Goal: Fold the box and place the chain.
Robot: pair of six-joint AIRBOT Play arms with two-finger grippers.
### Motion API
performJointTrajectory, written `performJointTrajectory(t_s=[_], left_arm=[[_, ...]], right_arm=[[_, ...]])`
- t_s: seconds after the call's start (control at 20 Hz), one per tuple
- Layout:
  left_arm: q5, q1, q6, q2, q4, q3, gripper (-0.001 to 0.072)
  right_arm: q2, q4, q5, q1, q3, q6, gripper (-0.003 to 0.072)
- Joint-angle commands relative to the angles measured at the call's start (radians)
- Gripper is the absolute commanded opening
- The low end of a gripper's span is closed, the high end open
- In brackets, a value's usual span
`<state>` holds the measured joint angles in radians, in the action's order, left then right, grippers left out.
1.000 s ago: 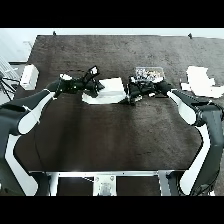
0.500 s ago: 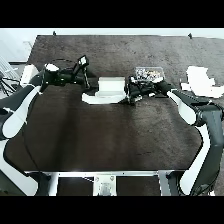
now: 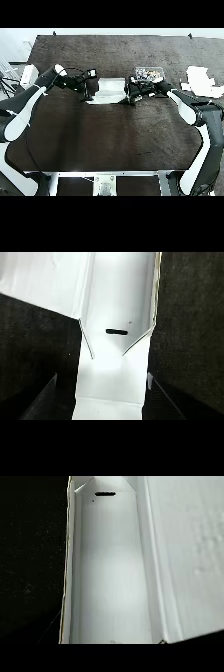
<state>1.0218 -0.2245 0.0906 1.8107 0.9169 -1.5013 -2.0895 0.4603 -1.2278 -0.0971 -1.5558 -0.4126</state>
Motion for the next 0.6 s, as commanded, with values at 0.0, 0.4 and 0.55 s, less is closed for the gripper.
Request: performJointTrajectory(t_s=[0.0,0.4,0.55], left_arm=[[-0.02,-0.029,0.024,0.0,0.052,0.002,0.0637],[-0.015,-0.029,-0.015,0.033,-0.008,0.002,0.0588],[-0.015,-0.029,-0.022,0.035,-0.027,0.002,0.0588]], right_arm=[[0.0,0.0,0.0,-0.001,0.0,0.0,0.0496],[0.0,0.0,0.0,-0.001,0.0,0.0,0.0496],[0.0,0.0,0.0,-0.001,0.0,0.0,0.0496]])
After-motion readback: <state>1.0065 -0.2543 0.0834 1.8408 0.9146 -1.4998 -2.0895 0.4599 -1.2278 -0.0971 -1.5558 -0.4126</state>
